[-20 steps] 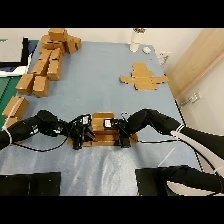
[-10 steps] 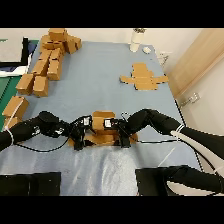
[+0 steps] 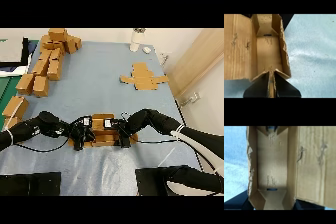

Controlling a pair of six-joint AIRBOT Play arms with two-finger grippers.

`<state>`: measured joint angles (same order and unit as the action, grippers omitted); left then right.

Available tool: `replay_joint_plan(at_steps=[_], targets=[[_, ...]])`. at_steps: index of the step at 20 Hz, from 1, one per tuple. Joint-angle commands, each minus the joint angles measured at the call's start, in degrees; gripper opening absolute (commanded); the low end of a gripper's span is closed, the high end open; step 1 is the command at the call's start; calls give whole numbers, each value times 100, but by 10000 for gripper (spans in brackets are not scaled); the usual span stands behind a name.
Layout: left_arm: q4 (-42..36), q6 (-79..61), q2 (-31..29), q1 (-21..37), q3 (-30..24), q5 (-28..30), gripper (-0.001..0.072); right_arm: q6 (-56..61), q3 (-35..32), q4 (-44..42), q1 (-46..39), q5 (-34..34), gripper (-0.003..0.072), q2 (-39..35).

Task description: Fold the box.

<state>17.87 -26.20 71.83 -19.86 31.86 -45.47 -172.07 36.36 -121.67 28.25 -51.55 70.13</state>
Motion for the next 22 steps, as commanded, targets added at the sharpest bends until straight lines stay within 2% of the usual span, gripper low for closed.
replay_joint_plan(at_steps=[1,3,7,9,10,11,12,13,14,16,18,22], targets=[[533,529,-105,107,-24,44,92,0,0,0,-2,2,546,4],[734,780,-358,258,-81,37,43,0,0,0,-2,2,546,4],[909,1707,-1040,575,-138,98,43,2,0,0,-2,2,546,4],[1521,3755,-1425,686,-85,509,43,0,0,0,-2,2,546,4],[2197,5504,-1650,813,-7,490,42,0,0,0,-2,2,546,4],[2938,7296,-1864,970,35,382,8,0,0,-2,-2,2,546,4],[3759,8955,-2085,1174,26,166,13,2,0,0,-2,2,546,4],[4435,10085,-2245,1375,11,-146,12,0,0,0,-2,2,546,4],[4789,10583,-2354,1552,-9,-483,12,0,0,0,-2,0,546,4],[4741,10688,-2396,1871,-42,-1119,11,0,0,0,-2,2,546,4],[4570,10837,-2306,1987,-92,-1458,11,0,0,0,-2,0,546,4],[3550,10539,-1845,1980,-337,-1414,11,2,0,0,-2,2,546,4]])
